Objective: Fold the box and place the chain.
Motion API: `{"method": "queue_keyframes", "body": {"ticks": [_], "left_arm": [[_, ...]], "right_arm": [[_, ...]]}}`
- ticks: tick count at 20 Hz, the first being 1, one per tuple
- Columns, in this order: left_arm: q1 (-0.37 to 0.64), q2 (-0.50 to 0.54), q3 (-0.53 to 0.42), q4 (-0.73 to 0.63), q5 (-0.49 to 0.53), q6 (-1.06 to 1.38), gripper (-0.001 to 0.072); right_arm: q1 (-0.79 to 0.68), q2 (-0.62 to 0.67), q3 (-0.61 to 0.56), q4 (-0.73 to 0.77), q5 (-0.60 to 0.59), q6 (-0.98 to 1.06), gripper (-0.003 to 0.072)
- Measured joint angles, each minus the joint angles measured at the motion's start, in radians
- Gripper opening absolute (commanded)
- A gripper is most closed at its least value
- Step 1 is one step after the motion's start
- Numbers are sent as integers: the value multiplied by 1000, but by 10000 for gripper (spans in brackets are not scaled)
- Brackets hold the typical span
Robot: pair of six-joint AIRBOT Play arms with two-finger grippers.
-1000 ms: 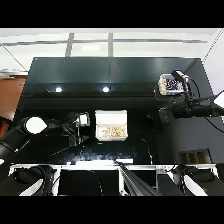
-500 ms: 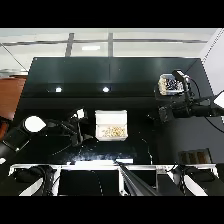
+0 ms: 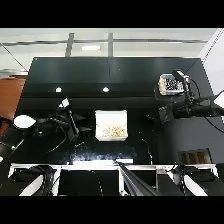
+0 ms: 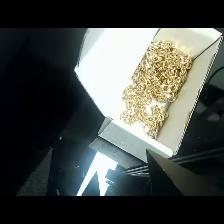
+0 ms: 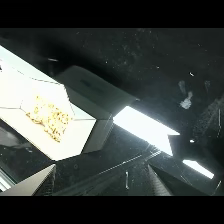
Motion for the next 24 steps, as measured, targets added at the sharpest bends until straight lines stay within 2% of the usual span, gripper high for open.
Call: {"method": "queue_keyframes", "body": {"ticks": [4, 8, 9, 12, 16, 19, 24], "left_arm": [[26, -2, 0, -33, -51, 179, 671], [31, -3, -2, -55, -88, 240, 677], [31, -4, -4, -58, -95, 253, 698], [31, -23, -5, -27, -92, 273, 703], [30, -97, 22, 77, -81, 278, 702], [19, -177, 56, 99, -82, 292, 703], [-77, -270, 90, 105, -100, 333, 703]], "right_arm": [[0, 0, 0, 0, -2, 0, 698], [0, 0, 0, -1, -3, 0, 698], [0, 0, 0, -1, -3, 0, 697], [0, 0, 0, -1, -3, 0, 697], [0, 0, 0, -1, -3, 9, 698], [0, 0, 0, -1, -3, 16, 697], [0, 0, 0, 0, -3, 27, 697]]}}
